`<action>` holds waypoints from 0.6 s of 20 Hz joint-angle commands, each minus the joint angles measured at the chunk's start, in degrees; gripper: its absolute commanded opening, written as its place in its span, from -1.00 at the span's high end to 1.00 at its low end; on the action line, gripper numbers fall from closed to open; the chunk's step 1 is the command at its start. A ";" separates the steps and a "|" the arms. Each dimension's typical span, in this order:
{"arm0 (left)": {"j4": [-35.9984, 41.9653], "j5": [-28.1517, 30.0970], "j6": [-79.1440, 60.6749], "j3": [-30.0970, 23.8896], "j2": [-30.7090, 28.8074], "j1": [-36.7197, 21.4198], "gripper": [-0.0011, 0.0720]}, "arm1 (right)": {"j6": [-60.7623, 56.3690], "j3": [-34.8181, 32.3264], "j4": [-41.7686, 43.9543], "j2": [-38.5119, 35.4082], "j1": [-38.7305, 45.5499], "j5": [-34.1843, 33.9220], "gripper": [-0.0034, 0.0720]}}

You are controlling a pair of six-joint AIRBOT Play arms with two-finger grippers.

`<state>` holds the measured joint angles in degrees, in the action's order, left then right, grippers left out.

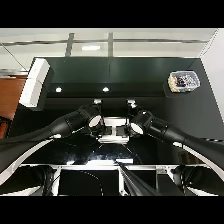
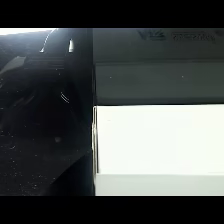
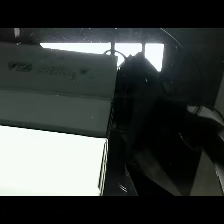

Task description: Fold the box and place the chain.

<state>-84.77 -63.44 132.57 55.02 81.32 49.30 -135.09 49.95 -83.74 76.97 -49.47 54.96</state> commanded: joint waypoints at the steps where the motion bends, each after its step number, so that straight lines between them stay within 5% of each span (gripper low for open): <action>1: -0.02 -0.09 -0.13 0.02 -0.04 0.00 0.89 | -0.98 0.09 -0.79 0.42 -0.07 0.09 0.14; 3: -0.02 -0.09 -0.13 0.02 -0.04 0.00 0.89 | -1.20 0.09 -0.74 1.01 -0.11 0.22 0.18; 6: 0.04 -0.13 -0.11 0.02 -0.04 0.00 0.89 | -0.98 0.09 -0.76 1.27 -0.31 0.11 0.87; 12: 0.20 -0.13 -0.13 0.02 -0.04 0.00 0.89 | -1.01 0.09 -0.50 1.29 -0.52 -0.09 0.87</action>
<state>-84.47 -63.55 132.57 55.02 81.30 49.30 -136.18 50.06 -84.38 78.19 -49.91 55.00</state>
